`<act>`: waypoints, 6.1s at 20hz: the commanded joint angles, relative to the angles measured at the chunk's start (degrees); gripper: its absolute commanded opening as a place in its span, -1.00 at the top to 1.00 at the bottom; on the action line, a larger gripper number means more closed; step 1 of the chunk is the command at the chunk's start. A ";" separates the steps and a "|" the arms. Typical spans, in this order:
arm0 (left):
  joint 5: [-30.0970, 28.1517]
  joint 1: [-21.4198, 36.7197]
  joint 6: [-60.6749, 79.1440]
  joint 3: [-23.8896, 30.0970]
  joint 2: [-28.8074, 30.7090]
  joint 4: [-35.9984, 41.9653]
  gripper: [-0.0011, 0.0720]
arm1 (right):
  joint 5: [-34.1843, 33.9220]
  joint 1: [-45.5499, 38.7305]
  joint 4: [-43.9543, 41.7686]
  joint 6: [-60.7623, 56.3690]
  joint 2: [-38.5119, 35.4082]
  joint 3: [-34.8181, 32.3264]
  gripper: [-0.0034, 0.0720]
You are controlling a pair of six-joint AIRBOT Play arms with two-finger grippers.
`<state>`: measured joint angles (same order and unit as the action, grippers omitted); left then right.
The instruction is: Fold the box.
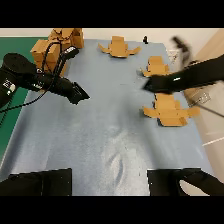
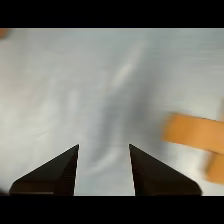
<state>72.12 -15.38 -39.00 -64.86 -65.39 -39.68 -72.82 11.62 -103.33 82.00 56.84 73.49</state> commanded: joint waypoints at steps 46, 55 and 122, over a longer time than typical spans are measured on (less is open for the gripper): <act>-2.32 0.24 -6.51 -0.37 0.00 -0.52 0.93 | -13.31 -47.63 -17.53 36.24 24.57 4.15 0.89; -0.87 16.31 -2.36 -0.55 2.27 9.09 0.93 | -8.57 -12.04 -34.01 13.68 -2.34 2.25 0.89; 4.35 5.07 60.24 -8.70 -37.33 18.62 0.93 | 50.31 36.65 0.00 65.90 6.67 -41.22 -0.24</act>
<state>76.47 -10.37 20.84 -73.52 -102.72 -20.91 -25.65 44.60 -103.61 147.11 59.05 30.24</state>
